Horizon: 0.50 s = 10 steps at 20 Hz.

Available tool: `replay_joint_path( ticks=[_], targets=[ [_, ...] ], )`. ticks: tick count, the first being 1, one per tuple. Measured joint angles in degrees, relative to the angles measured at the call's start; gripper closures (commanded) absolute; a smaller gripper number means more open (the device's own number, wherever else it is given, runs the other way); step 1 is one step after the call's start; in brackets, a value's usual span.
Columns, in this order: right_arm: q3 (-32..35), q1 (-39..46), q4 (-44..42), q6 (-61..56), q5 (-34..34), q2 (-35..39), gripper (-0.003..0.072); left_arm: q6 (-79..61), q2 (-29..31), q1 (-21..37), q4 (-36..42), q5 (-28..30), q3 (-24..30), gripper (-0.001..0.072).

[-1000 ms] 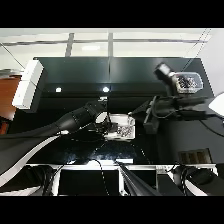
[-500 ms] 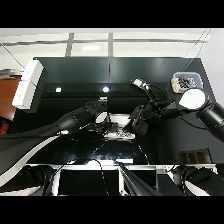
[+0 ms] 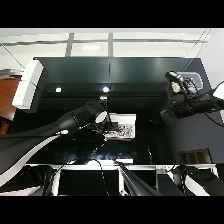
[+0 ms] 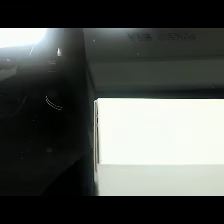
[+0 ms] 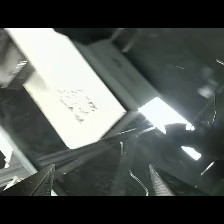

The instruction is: Fold the box and place the chain.

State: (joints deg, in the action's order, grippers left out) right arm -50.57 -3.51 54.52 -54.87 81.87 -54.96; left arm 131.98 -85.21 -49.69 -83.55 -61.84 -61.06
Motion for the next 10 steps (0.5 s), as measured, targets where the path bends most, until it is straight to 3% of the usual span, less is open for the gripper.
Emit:
replay_joint_path(
  ticks=[1, 2, 3, 7, 10],
  targets=[
    [0.0, 1.2, -0.1, -0.5, 0.5, 0.1, -0.0022, 0.0, 0.0, 0.1, 0.1, 0.2, 0.0, 0.0431],
    [0.0, 1.9, -0.4, -0.7, 0.8, 0.2, -0.0023, 0.0, 0.0, 0.2, 0.5, 0.4, 0.0, 0.0186],
    [0.0, 2.6, -0.9, -1.0, 1.1, 0.3, -0.0023, 0.0, 0.1, 0.3, 1.0, 0.3, -0.1, 0.0084],
    [0.0, 3.7, -2.2, -1.9, 2.3, 0.5, -0.0023, -0.9, 2.3, 0.5, 1.8, 0.0, -0.1, 0.0071],
    [0.0, 3.9, -3.7, -3.0, 2.5, 0.5, -0.0022, -4.5, 7.2, 0.5, -0.4, -1.6, -0.1, 0.0071]
  ],
)
